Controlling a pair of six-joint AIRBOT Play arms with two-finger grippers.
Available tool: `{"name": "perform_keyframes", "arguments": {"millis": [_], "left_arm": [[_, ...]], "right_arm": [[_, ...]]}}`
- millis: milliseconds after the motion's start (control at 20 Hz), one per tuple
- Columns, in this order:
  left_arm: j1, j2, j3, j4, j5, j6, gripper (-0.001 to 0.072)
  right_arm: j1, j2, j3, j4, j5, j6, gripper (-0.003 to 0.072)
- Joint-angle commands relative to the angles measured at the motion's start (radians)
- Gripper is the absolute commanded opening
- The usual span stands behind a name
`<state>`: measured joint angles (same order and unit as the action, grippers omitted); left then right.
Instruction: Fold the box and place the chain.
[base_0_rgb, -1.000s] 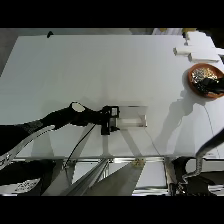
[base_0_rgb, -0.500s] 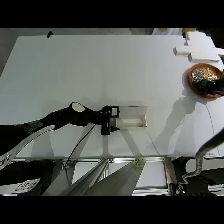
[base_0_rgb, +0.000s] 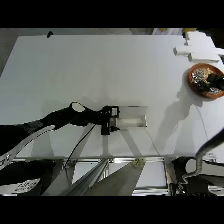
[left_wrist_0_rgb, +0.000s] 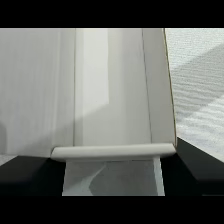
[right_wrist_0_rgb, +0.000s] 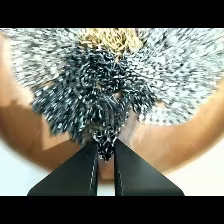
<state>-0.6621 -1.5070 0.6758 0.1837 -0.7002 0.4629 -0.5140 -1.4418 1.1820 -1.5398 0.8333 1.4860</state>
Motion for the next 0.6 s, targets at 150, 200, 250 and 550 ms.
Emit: {"name": "perform_keyframes", "arguments": {"millis": [150,200,250,550], "left_arm": [[0.000,0.000,0.000,0.000,0.000,0.000,0.0033],[0.000,0.000,0.000,0.000,0.000,0.000,0.0033],[0.000,0.000,0.000,0.000,0.000,0.000,0.0033],[0.000,0.000,0.000,0.000,0.000,0.000,0.0033]], "right_arm": [[0.000,0.310,0.000,0.050,0.222,-0.108,0.0010],[0.000,0.352,0.000,0.087,0.262,-0.122,0.0010],[0.000,0.388,0.000,0.131,0.298,-0.149,0.0010],[0.002,0.579,0.000,0.385,0.475,-0.219,0.0010]]}}
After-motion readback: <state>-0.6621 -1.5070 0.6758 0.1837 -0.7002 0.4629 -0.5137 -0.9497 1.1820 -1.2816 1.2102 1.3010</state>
